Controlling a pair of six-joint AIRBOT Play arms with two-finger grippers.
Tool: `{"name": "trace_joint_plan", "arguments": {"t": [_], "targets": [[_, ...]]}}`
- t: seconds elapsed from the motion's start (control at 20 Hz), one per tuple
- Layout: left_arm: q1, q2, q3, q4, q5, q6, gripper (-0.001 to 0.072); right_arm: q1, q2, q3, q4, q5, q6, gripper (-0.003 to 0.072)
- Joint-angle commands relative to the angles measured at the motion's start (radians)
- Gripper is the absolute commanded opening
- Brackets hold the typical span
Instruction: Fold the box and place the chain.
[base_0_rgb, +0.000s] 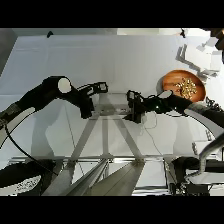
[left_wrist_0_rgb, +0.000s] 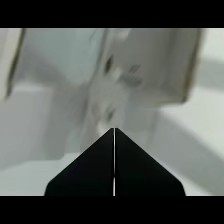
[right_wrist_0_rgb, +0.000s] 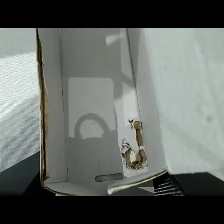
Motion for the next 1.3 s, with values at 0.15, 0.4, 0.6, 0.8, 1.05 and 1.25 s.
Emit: {"name": "trace_joint_plan", "arguments": {"t": [0.15,0.4,0.6,0.8,1.05,1.25], "targets": [[0.009,-0.011,-0.001,0.343,-0.051,-0.177,0.0006,0.0,0.0,0.0,0.0,0.0,0.0,0.0525],[0.028,-0.011,-0.004,0.188,-0.059,-0.087,0.0006,0.0,0.0,0.0,0.0,0.0,0.0,0.0525],[0.028,-0.01,-0.015,0.162,-0.072,-0.042,0.0006,0.0,0.0,0.0,0.0,0.0,0.0,0.0525],[0.028,-0.008,-0.097,0.161,-0.072,0.006,0.0006,0.0,0.0,0.001,0.0,0.0,0.0,0.0525],[0.028,0.032,-0.102,0.078,-0.055,0.036,0.0006,0.0,0.0,0.001,0.0,0.0,0.0,0.0525],[0.05,0.114,-0.102,-0.017,-0.023,0.097,0.0006,0.0,0.0,0.001,0.0,0.0,0.0,0.0525]]}}
